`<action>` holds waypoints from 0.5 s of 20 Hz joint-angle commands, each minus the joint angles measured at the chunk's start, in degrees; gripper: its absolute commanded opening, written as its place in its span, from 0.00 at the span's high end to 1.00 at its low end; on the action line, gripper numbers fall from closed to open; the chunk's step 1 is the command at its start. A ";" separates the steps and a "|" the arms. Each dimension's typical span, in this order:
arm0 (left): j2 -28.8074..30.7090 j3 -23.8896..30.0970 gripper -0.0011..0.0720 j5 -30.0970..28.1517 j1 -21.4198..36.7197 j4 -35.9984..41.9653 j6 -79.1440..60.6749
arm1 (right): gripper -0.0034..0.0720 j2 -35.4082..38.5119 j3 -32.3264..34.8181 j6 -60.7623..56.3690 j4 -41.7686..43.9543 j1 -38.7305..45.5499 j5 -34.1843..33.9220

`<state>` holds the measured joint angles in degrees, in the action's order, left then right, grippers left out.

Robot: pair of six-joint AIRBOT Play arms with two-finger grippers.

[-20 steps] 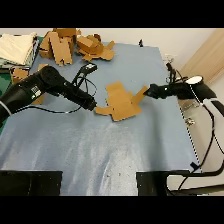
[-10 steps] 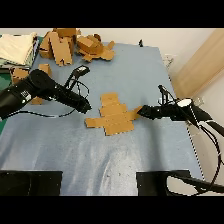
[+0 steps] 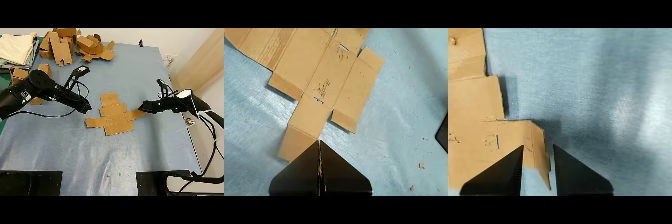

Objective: Fold the box.

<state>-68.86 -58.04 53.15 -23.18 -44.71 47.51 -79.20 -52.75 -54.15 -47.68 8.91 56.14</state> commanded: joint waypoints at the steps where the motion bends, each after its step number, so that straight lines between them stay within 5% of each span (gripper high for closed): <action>1: 0.04 0.02 0.97 0.04 0.04 0.37 -0.07 | 0.53 -4.20 -2.78 0.00 -0.57 0.04 6.32; 10: 0.04 0.02 0.97 0.02 0.04 1.07 -0.11 | 0.56 -6.82 -2.78 1.42 2.01 -0.09 9.42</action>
<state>-68.86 -58.04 53.19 -23.18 -43.68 47.40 -85.58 -55.42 -53.58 -47.40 8.91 64.14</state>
